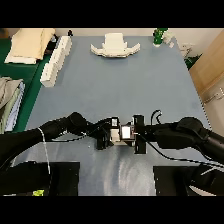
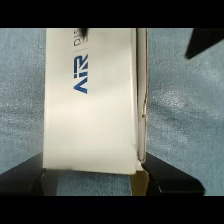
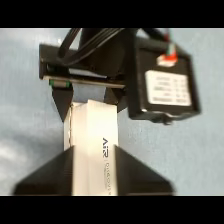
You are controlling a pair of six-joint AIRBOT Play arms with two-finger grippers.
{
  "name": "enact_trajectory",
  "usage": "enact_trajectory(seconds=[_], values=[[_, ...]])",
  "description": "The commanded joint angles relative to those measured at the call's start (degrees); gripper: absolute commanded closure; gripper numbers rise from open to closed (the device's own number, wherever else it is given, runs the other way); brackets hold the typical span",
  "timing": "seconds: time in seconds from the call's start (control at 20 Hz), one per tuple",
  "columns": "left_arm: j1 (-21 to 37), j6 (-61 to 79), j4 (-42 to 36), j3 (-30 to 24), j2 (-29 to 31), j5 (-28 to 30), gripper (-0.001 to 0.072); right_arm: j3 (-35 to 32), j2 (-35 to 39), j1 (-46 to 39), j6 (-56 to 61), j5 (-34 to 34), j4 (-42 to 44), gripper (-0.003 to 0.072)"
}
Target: Fold the box.
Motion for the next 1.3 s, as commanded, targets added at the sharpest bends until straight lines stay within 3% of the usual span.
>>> enact_trajectory(seconds=[0.0,0.05,0.15,0.2,0.45,0.9,1.25], values=[[0.02,0.0,-0.02,0.0,0.0,-0.02,0.0294,-1.31,4.94,-0.02,10.54,1.09,5.18,0.0507],[0.02,0.0,-0.02,0.0,0.0,-0.02,0.0294,-3.1,6.36,-0.02,12.04,3.56,8.63,0.0573],[0.02,-0.02,-0.02,0.0,0.0,-0.02,0.0294,-7.39,8.48,0.0,16.7,9.86,12.37,0.0608],[0.02,0.0,-0.02,0.0,0.0,-0.02,0.0294,-9.33,8.74,-0.02,19.98,12.66,12.94,0.0683],[0.02,-0.02,-0.02,0.0,0.0,-0.02,0.0294,-17.55,8.7,1.07,33.33,28.68,13.88,0.0684],[0.02,-0.02,-0.02,0.0,0.0,-0.02,0.0294,-23.54,7.17,5.42,38.27,35.76,13.73,0.0684],[0.02,0.0,-0.02,0.0,0.0,-0.02,0.0294,-23.69,2.23,5.64,39.32,35.78,13.73,0.0684]])
